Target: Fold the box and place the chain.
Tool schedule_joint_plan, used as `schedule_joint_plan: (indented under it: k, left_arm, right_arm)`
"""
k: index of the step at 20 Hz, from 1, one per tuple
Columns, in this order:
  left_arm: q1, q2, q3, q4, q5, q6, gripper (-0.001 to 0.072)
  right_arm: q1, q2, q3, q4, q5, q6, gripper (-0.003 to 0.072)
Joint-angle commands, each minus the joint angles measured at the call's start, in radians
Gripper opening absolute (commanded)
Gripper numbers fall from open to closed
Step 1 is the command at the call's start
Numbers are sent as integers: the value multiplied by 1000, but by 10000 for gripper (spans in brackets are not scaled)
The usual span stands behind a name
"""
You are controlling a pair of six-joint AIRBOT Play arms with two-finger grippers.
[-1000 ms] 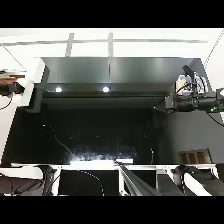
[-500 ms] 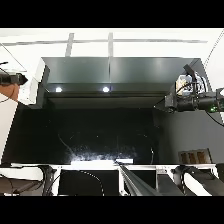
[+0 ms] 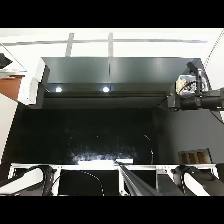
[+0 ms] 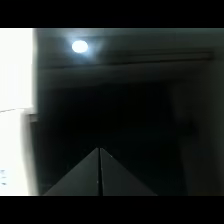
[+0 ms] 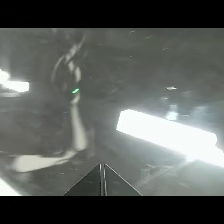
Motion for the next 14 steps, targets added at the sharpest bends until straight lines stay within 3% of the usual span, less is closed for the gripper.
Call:
schedule_joint_plan:
  k: [1,4,6,8,10,14]
  left_arm:
    - [-138,169,-72,-11,-79,-123,28]
    - [-328,343,-341,12,64,-167,28]
    - [-452,446,-573,66,185,-248,29]
    - [-552,514,-739,165,250,-301,28]
    - [-586,539,-792,217,253,-372,30]
    - [-589,541,-799,217,292,-381,31]
  right_arm:
    - [0,125,6,-229,-50,47,37]
    - [0,249,-106,-256,-220,64,37]
    - [0,263,-217,-256,-300,72,37]
    - [0,263,-313,-256,-373,71,37]
    - [0,263,-340,-267,-394,71,37]
    - [0,263,-339,-260,-392,71,36]
